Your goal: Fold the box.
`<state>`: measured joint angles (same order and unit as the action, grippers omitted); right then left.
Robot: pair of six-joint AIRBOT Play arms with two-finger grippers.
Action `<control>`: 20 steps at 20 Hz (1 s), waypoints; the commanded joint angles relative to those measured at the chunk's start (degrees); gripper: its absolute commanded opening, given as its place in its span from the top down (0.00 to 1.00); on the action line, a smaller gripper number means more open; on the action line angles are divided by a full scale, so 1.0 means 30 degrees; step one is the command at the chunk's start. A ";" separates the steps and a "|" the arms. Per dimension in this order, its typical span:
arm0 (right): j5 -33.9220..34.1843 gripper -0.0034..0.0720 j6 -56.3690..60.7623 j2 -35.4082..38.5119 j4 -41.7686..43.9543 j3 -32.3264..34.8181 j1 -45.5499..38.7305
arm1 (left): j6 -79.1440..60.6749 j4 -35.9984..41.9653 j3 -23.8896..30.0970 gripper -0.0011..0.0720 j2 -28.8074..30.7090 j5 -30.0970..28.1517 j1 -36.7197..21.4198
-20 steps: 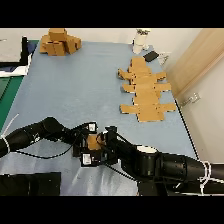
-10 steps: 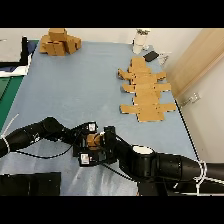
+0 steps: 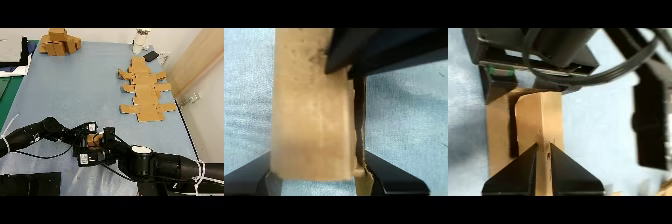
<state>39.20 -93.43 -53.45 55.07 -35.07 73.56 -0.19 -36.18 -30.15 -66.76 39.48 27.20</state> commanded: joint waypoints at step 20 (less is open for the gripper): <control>-0.2266 0.95 1.2677 0.7351 1.5198 0.5829 -0.2463 | -0.0007 0.0000 -0.0015 0.27 0.0015 -0.0007 -0.0015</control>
<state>45.45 -63.70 -34.37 85.45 -25.28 68.20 -0.21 -36.18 -30.15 -66.76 39.46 27.20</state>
